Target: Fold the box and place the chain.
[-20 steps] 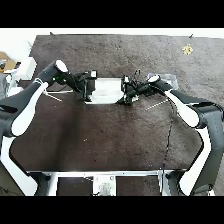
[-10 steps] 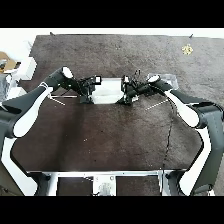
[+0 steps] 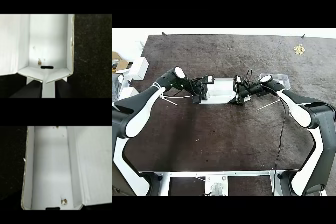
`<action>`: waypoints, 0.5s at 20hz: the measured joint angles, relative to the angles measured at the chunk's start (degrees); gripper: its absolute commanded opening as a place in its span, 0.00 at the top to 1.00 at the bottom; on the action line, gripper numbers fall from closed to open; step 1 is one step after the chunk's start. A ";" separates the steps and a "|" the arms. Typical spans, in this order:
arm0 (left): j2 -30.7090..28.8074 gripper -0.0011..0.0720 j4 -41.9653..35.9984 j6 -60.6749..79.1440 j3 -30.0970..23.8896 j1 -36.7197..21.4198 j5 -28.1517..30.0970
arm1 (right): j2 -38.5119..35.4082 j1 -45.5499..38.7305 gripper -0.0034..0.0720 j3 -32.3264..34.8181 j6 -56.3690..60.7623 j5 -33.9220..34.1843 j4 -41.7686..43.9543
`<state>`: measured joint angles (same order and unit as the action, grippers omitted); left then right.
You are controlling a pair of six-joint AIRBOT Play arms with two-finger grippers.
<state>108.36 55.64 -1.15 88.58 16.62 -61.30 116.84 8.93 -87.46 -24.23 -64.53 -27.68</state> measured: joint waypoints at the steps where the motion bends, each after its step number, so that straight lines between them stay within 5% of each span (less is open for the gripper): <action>1: 0.04 0.76 -0.39 -0.20 0.00 0.00 -0.22 | 0.00 0.00 0.45 0.00 0.00 0.00 0.00; 10: 0.85 0.76 -11.78 4.20 -1.88 0.02 0.52 | 0.00 0.02 0.45 0.00 -0.11 -0.15 -0.15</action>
<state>109.21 43.86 3.05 86.70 16.64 -60.77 116.84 8.95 -87.46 -24.34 -64.69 -27.83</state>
